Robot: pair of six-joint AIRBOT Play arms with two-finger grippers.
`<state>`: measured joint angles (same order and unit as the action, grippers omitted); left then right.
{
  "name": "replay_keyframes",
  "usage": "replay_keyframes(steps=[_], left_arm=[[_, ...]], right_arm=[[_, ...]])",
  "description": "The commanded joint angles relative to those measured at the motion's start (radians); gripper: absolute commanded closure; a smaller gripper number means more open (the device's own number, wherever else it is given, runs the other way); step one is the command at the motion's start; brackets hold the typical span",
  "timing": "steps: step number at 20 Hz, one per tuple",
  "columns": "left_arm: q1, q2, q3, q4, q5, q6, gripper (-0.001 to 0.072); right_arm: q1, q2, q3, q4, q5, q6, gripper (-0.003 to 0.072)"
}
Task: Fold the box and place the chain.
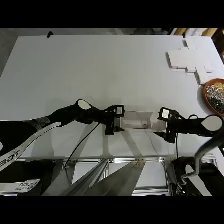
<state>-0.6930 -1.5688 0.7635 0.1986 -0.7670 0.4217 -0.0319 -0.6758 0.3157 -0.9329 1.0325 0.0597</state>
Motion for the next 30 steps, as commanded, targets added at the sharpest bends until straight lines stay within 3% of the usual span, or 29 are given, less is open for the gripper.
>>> replay_keyframes(steps=[1,2,6,7,12,14,16,20,26,30], left_arm=[[0.000,0.000,0.000,0.000,0.000,0.000,0.0397],[0.000,0.000,0.000,0.000,0.000,0.000,0.0397],[0.000,0.000,0.000,0.000,0.000,0.000,0.0397],[0.000,0.000,0.000,0.000,0.000,0.000,0.0397],[0.000,0.000,0.000,0.000,0.000,0.000,0.0397],[0.000,0.000,0.000,0.000,0.000,0.000,0.0397],[0.000,0.000,0.000,0.000,0.000,0.000,0.0397],[0.000,0.000,0.000,0.000,0.000,0.000,0.0397],[0.000,0.000,0.000,0.000,0.000,0.000,0.0397],[0.000,0.000,0.000,0.000,0.000,0.000,0.0397]], right_arm=[[0.008,0.126,0.001,0.135,0.037,0.090,0.0058],[0.023,0.148,0.001,0.205,0.041,0.090,0.0093],[0.089,0.156,0.001,0.312,0.048,0.067,0.0633],[0.107,0.146,0.001,0.324,0.018,0.035,0.0670],[0.207,-0.025,0.001,0.512,-0.429,0.021,0.0670],[0.226,-0.136,0.001,0.550,-0.531,0.022,0.0670],[0.226,-0.258,0.001,0.535,-0.558,0.020,0.0670],[0.226,-0.399,0.034,0.459,-0.440,0.022,0.0670],[0.225,-0.308,0.233,0.069,-0.150,0.157,0.0671],[0.225,-0.213,0.250,-0.204,-0.005,-0.044,0.0670]])
